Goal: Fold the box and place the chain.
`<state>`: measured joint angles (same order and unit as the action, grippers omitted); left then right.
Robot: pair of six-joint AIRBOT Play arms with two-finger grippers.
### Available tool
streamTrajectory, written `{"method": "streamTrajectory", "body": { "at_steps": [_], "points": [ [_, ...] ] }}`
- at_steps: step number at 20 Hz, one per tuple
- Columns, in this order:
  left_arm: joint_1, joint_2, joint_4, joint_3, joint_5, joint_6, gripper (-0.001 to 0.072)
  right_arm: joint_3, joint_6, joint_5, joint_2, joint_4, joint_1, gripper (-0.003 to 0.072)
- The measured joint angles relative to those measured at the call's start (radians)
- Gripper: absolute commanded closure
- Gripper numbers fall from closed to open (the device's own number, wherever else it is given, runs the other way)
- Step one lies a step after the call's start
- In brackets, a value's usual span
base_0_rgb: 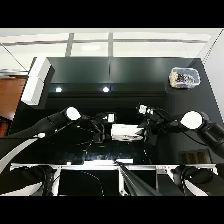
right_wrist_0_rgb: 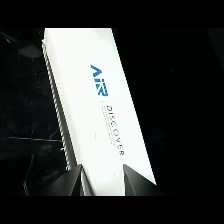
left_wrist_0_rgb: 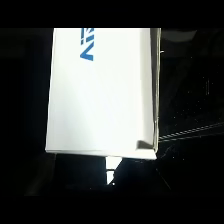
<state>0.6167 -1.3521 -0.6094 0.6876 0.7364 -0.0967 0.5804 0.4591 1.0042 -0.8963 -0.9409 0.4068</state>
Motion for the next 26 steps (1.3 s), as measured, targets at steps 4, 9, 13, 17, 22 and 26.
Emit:
{"method": "streamTrajectory", "body": {
  "at_steps": [4, 9, 13, 17, 22, 26],
  "points": [
    [0.000, 0.000, 0.000, 0.000, 0.000, 0.000, 0.0380, -0.011, 0.000, 0.000, 0.000, 0.004, 0.000, 0.0386],
    [0.000, 0.000, 0.000, 0.000, 0.000, 0.002, 0.0381, -0.015, 0.000, -0.007, 0.000, 0.006, 0.000, 0.0387],
    [0.000, 0.000, 0.000, 0.000, 0.000, 0.002, 0.0380, -0.016, 0.000, -0.014, 0.000, 0.008, 0.000, 0.0386],
    [0.000, 0.000, 0.000, 0.000, 0.000, 0.002, 0.0380, -0.021, 0.000, -0.018, 0.000, 0.010, 0.000, 0.0385],
    [0.000, 0.000, -0.001, 0.000, 0.000, -0.001, 0.0380, -0.048, 0.000, -0.026, 0.000, 0.013, 0.000, 0.0376],
    [0.000, 0.000, -0.001, 0.000, 0.000, -0.001, 0.0379, -0.058, 0.003, -0.026, 0.000, 0.013, 0.000, 0.0375]
  ]
}}
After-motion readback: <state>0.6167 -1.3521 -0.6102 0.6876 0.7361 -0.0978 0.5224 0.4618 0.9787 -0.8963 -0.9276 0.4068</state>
